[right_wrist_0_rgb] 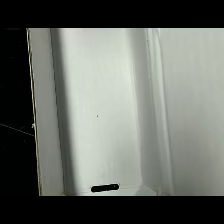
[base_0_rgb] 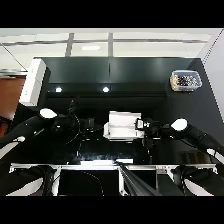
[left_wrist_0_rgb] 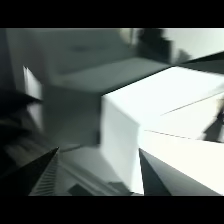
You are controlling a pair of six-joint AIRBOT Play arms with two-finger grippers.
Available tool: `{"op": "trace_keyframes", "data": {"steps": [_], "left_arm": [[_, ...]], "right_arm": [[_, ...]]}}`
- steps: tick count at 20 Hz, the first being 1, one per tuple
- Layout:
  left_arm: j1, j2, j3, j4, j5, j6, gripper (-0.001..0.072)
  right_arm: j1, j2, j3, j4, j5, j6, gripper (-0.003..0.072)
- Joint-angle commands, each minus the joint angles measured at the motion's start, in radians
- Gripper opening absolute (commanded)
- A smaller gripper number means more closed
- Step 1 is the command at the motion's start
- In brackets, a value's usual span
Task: Fold the box and place the chain.
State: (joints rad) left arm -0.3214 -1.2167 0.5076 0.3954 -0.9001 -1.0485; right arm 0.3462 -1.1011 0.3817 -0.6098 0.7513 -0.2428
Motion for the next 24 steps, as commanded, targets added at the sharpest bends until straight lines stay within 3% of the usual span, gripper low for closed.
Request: {"op": "trace_keyframes", "data": {"steps": [1, 6, 13, 20, 24], "left_arm": [[-0.006, 0.001, 0.051, -0.013, -0.052, 0.039, 0.0575], [-0.083, 0.001, 0.076, -0.012, -0.018, 0.04, 0.0575], [-0.254, 0.001, 0.077, -0.003, 0.191, -0.06, 0.0574], [-0.334, -0.001, 0.077, 0.001, 0.322, -0.064, 0.0572], [-0.351, -0.001, 0.091, 0.18, 0.323, -0.229, 0.0572]], "right_arm": [[0.001, -0.001, 0.0, 0.0, 0.0, 0.001, 0.0464], [0.001, -0.001, 0.0, 0.0, 0.0, 0.001, 0.0465], [0.001, -0.001, 0.0, 0.0, 0.0, 0.001, 0.0464], [0.001, -0.001, 0.0, 0.0, 0.0, 0.001, 0.0465], [0.001, -0.001, 0.0, 0.0, 0.0, 0.001, 0.0464]]}}
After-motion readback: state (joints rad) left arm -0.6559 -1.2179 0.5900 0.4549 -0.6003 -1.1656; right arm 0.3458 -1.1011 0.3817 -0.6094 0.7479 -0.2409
